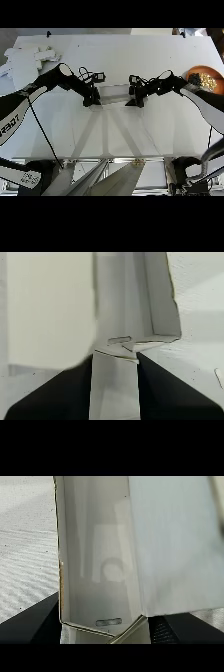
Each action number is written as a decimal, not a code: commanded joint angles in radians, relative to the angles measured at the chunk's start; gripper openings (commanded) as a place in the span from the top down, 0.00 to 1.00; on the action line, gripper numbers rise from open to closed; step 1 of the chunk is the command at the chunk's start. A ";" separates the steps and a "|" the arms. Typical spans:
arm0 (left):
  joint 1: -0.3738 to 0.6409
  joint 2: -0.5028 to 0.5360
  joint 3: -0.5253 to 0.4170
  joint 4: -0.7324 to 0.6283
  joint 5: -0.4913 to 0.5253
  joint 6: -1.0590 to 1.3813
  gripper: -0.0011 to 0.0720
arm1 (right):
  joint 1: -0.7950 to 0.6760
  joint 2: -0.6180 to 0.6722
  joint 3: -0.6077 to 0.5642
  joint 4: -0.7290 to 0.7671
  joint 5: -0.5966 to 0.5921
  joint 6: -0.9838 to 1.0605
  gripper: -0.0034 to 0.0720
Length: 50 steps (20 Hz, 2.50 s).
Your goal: Fold the box and place the chain.
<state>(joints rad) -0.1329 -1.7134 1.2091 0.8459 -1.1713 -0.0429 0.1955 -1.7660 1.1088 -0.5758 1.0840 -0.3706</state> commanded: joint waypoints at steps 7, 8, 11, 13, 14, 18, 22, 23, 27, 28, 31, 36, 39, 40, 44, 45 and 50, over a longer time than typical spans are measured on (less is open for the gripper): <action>-0.002 -0.002 0.000 -0.050 -0.029 0.117 0.61 | 0.001 0.000 0.001 0.000 0.000 0.000 0.35; -0.006 -0.003 0.000 -0.050 -0.027 0.130 0.61 | 0.001 0.000 0.001 0.000 0.000 0.000 0.35; -0.019 -0.004 0.000 -0.053 0.010 0.130 0.61 | 0.001 0.000 0.001 0.000 0.000 0.000 0.35; -0.025 -0.004 0.000 -0.064 0.040 0.129 0.72 | 0.001 0.000 0.001 0.000 0.000 0.000 0.35; -0.025 -0.004 0.000 -0.083 0.038 0.126 0.72 | 0.001 0.000 0.001 0.000 0.000 0.000 0.35; -0.025 -0.004 -0.001 -0.120 0.027 0.077 0.78 | 0.001 0.000 0.001 0.000 0.000 0.000 0.35; -0.025 -0.004 -0.002 -0.120 0.004 0.053 0.51 | 0.001 0.000 0.001 0.000 0.000 0.000 0.35; -0.025 -0.004 -0.002 -0.120 -0.001 0.045 0.51 | 0.001 0.000 0.001 0.000 0.000 0.000 0.35; -0.024 -0.004 -0.002 -0.116 -0.021 0.035 0.41 | 0.001 0.000 0.001 0.000 0.000 0.000 0.35; -0.022 -0.004 -0.002 -0.116 -0.025 0.035 0.44 | 0.001 0.000 0.001 0.000 0.000 0.000 0.35; 0.004 -0.002 -0.002 -0.116 -0.063 0.035 0.90 | 0.001 0.000 0.001 0.000 0.000 0.000 0.35; 0.097 0.073 -0.002 -0.117 -0.151 0.035 0.91 | 0.001 0.000 0.001 0.000 0.000 0.000 0.35; 0.173 0.136 -0.002 -0.114 -0.204 0.035 0.97 | 0.001 0.000 0.001 0.000 0.000 0.000 0.35; 0.197 0.152 -0.002 -0.101 -0.216 0.035 0.97 | 0.001 0.000 0.001 0.000 0.000 0.000 0.35; 0.228 0.185 -0.003 0.096 -0.212 -0.061 0.97 | 0.001 0.000 0.001 0.000 0.001 0.000 0.35; 0.228 0.184 -0.004 0.132 -0.208 -0.153 0.97 | 0.001 0.000 0.001 0.000 0.000 0.000 0.35; 0.188 0.184 -0.129 0.110 -0.056 -0.576 0.97 | 0.001 0.000 0.001 0.000 0.000 0.000 0.35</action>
<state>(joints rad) 0.0738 -1.5326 1.1427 0.9344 -1.3132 -0.3698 0.1967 -1.7664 1.1088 -0.5755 1.0840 -0.3702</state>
